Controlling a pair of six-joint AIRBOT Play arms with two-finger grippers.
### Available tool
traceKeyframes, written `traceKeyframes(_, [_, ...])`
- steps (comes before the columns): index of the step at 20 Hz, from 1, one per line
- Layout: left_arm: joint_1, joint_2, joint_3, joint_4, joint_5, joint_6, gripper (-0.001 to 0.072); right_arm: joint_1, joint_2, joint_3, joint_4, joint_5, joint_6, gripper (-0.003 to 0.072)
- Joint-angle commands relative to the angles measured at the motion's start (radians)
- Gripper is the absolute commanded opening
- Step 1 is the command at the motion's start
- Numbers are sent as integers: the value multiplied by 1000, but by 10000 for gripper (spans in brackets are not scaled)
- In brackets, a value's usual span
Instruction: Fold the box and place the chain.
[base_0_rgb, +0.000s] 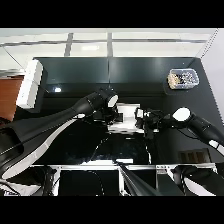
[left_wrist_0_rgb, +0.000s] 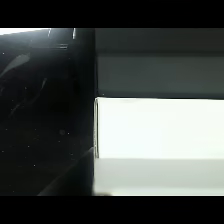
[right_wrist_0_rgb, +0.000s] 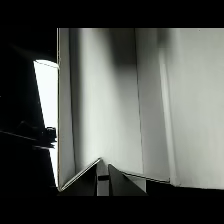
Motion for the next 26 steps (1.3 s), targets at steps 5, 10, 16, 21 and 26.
traceKeyframes(5, [0, 0, 1, -4, 2, -1, 25, 13, -49, 0, 106, -20, 0, 76])
traceKeyframes(10, [0, 0, 1, -4, 2, -1, 25, 13, -49, 0, 105, -32, 1, 283])
traceKeyframes(16, [0, 0, 1, -4, 2, -1, 25, 13, -49, 0, 102, -42, 4, 267])
traceKeyframes(21, [0, 0, 1, -4, -1, -1, 25, 8, -24, 1, 63, -38, 196, 11])
traceKeyframes(26, [0, 0, 1, -3, -7, -1, 24, -167, 206, 84, -285, 147, 1005, 11])
